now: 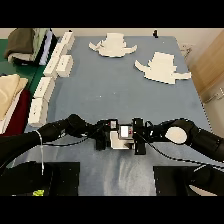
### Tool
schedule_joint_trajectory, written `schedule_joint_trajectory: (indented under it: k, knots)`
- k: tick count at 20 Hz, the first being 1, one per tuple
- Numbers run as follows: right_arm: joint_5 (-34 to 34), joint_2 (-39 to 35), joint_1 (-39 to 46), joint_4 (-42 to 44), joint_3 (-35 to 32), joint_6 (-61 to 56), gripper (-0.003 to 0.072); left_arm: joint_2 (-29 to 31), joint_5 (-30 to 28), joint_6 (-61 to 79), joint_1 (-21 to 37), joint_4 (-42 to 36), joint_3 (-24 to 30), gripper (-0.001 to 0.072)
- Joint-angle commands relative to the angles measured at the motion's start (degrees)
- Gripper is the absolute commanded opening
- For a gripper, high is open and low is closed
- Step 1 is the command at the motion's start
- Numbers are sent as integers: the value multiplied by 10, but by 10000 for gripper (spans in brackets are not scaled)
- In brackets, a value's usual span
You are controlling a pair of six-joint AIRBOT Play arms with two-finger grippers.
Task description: Fold the box.
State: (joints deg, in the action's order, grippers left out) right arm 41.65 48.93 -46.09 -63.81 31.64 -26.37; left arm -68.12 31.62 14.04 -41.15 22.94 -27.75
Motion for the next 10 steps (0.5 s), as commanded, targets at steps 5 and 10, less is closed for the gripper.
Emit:
schedule_joint_trajectory:
  k: [5,10]
  knots:
    - [-19,31,-5,-45,1,5,527,0,0,0,0,0,0,528]
    - [-36,26,-5,-48,1,5,526,0,0,0,0,0,0,528]
